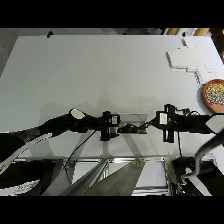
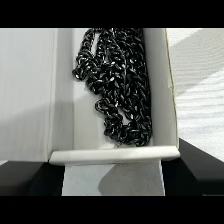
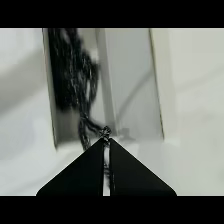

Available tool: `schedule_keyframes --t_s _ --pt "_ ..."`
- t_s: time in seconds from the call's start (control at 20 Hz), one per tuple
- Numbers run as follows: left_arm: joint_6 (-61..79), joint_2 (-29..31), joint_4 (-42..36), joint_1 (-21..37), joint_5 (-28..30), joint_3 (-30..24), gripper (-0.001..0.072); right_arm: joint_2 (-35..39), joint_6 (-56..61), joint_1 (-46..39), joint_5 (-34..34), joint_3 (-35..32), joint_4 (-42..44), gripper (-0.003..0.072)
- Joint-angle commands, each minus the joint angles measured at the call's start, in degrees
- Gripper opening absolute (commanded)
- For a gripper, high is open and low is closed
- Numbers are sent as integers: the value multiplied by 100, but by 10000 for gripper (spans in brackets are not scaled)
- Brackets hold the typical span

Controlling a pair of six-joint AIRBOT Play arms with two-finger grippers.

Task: Fold the box and place the chain.

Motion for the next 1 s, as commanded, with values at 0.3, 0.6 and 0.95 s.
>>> schedule_keyframes --t_s 0.3,0.6,0.95 --pt "0 4 0 0 2 2 204 -315 599 2111 -1880 -2 1707 18" --pt "0 4 -2 0 2 2 204 -1513 820 2664 -2546 -2 1690 18" --pt "0 4 0 0 2 2 204 -1615 1364 2406 -2549 7 944 85"
